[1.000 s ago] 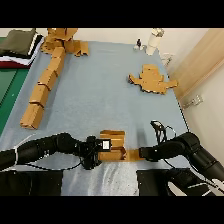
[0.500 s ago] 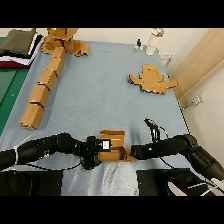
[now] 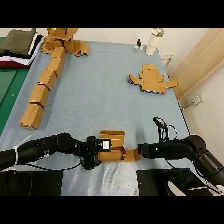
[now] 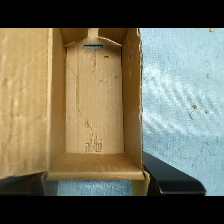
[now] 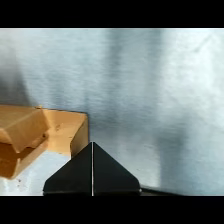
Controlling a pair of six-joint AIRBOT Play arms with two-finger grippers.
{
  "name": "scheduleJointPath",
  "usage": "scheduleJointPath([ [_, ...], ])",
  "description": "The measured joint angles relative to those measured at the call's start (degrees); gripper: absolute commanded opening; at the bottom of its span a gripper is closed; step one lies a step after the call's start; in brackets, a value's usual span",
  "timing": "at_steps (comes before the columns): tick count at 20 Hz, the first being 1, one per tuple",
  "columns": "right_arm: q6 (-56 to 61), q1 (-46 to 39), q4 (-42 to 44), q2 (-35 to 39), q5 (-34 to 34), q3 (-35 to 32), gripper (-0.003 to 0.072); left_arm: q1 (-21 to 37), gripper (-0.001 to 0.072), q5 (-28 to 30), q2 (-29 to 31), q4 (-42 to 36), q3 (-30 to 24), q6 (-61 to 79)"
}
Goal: Fold the box.
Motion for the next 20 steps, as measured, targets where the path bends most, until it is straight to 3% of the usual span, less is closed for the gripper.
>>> scheduleJointPath([
  [7,2.08,0.02,-0.24,-2.89,2.73,-2.75,0.0002,0.00,0.0439,0.00,0.00,0.00,0.00,0.00],
  [15,-3.67,0.15,9.99,-5.60,7.82,-3.52,0.0002,0.00,0.0439,0.00,0.00,0.00,0.00,0.02],
  [20,-4.52,0.13,11.26,-5.86,8.15,-3.56,0.0002,0.00,0.0439,0.00,0.00,0.00,0.00,0.02],
])
